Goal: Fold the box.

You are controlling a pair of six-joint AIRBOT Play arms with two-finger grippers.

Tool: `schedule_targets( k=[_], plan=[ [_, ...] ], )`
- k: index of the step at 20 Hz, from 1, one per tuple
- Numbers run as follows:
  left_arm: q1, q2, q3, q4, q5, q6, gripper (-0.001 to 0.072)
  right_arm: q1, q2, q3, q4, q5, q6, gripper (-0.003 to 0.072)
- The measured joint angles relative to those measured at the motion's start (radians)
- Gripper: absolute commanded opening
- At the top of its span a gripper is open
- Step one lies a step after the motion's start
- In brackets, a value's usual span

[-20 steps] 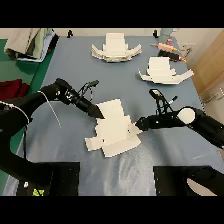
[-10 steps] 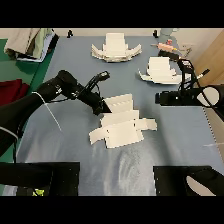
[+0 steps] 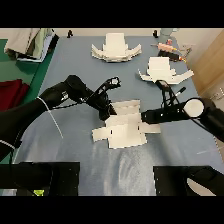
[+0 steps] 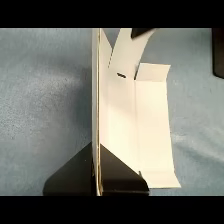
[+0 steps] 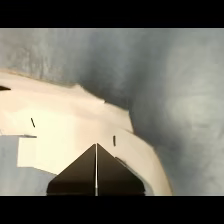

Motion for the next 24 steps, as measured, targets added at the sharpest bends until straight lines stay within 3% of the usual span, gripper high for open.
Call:
schedule_targets(
  k=[5,15,24],
  plan=[
    [-0.007,0.015,-0.017,-0.016,0.006,0.015,0.0011,0.018,-0.034,-0.12,-0.071,-0.108,0.072,0.0001],
    [-0.027,0.029,-0.047,-0.018,0.021,0.022,0.0009,0.022,-0.061,-0.151,-0.151,-0.167,0.131,0.0002],
    [-0.126,0.117,-0.177,-0.018,0.206,0.061,0.001,0.022,-0.02,-0.151,-0.182,-0.154,0.151,0.0002]
  ],
)
